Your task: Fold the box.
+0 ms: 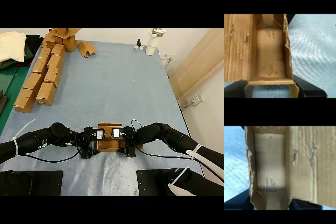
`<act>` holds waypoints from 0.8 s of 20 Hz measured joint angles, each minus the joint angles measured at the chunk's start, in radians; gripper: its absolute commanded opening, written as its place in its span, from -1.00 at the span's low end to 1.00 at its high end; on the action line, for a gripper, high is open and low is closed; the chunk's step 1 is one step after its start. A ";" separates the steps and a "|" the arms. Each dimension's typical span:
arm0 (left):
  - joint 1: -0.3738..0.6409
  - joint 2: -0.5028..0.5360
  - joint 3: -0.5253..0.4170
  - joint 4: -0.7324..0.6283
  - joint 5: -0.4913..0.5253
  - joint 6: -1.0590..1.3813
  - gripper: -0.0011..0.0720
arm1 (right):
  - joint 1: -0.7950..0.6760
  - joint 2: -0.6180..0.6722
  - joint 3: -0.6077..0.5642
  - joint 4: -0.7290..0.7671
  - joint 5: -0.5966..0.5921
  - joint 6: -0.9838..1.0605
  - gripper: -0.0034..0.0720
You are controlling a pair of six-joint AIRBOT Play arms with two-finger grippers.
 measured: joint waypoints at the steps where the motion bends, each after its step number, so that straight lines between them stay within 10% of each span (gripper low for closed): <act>1: 0.000 0.000 0.000 0.000 0.000 0.000 0.64 | 0.000 0.000 0.000 0.000 0.000 0.000 0.42; 11: -0.002 0.000 0.000 0.000 0.003 0.000 0.64 | 0.000 0.000 0.000 0.002 0.000 -0.001 0.43; 13: -0.002 0.000 0.000 0.000 0.007 0.001 0.64 | 0.000 0.000 0.000 0.011 -0.001 -0.002 1.00; 16: -0.001 0.000 0.000 0.000 0.008 0.001 0.64 | 0.000 0.005 0.006 0.014 -0.011 0.018 1.00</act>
